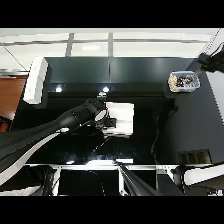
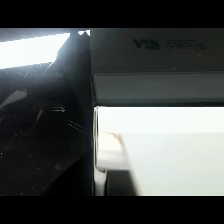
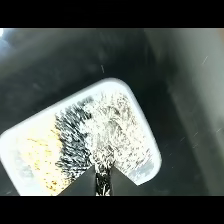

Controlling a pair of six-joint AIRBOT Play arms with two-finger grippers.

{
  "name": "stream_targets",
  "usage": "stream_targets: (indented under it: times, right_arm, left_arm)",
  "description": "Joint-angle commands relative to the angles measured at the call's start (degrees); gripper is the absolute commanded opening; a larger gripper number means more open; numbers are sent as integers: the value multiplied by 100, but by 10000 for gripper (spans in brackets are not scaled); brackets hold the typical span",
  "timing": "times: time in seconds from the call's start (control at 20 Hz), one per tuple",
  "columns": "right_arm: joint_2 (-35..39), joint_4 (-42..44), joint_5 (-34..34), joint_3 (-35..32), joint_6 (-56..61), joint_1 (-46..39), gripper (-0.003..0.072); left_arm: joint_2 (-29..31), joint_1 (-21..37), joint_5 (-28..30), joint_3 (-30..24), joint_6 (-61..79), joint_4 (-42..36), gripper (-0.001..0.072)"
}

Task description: Fold the box and place the chain.

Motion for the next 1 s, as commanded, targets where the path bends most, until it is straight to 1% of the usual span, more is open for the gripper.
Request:
stream_targets:
  times: [0.0, 0.25, 0.35, 0.5, 0.7, 0.85, 0.95]
  right_arm:
    - [828, 42, -343, 7, -409, 9, 12]
    - [2028, 79, -787, 9, -581, 20, 11]
    - [2415, 350, -890, 11, -745, 17, 11]
    - [2857, 1095, -835, 11, -1154, 20, 11]
    - [3338, 1961, -358, 11, -1565, 20, 11]
    - [3609, 2885, -39, 11, -1969, 20, 9]
    - [3711, 3493, 511, 11, -2098, 20, 9]
  left_arm:
    - [2, 0, 2, 0, 2, 2, 28]
    - [2, 0, 2, 0, 2, 2, 28]
    - [2, 0, 0, 0, 2, 2, 29]
    - [2, 0, 0, 0, 2, 0, 29]
    - [2, 0, 0, 0, 2, 0, 29]
    - [2, 0, 0, 0, 2, 2, 29]
    - [2, 0, 0, 0, 2, 2, 29]
